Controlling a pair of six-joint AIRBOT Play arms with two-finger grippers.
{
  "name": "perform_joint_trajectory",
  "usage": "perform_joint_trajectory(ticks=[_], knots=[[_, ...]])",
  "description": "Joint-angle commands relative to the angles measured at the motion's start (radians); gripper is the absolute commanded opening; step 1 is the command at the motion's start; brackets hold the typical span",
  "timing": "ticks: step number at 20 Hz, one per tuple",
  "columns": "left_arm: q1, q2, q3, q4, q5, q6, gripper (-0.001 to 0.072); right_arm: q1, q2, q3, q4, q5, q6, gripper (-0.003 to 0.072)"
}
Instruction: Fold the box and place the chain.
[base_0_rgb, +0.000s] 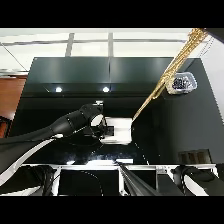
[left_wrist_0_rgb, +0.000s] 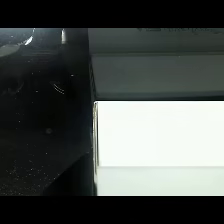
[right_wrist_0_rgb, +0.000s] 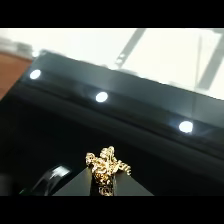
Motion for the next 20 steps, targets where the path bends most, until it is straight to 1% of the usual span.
perform_joint_trajectory(ticks=[1,3,8,10,15,20], knots=[[0.001,0.000,0.000,0.000,0.001,0.000,0.0027,0.094,0.009,-0.011,0.002,0.062,0.000,0.0002],[0.001,0.000,0.000,0.000,0.000,0.000,0.0026,0.154,0.010,-0.016,0.002,0.116,-0.001,0.0002],[0.001,0.000,0.000,0.000,0.000,0.000,0.0026,0.211,0.010,-0.016,0.002,0.158,0.004,0.0003],[0.001,0.000,0.000,0.000,0.000,0.000,0.0027,0.211,0.010,-0.016,0.011,0.154,0.004,0.0003],[0.001,0.000,0.000,0.000,0.000,0.000,0.0026,0.211,0.010,-0.015,0.103,0.131,0.003,0.0003],[0.001,0.000,0.000,0.000,0.000,0.000,0.0027,0.211,0.010,-0.015,0.257,0.075,-0.023,0.0003]])
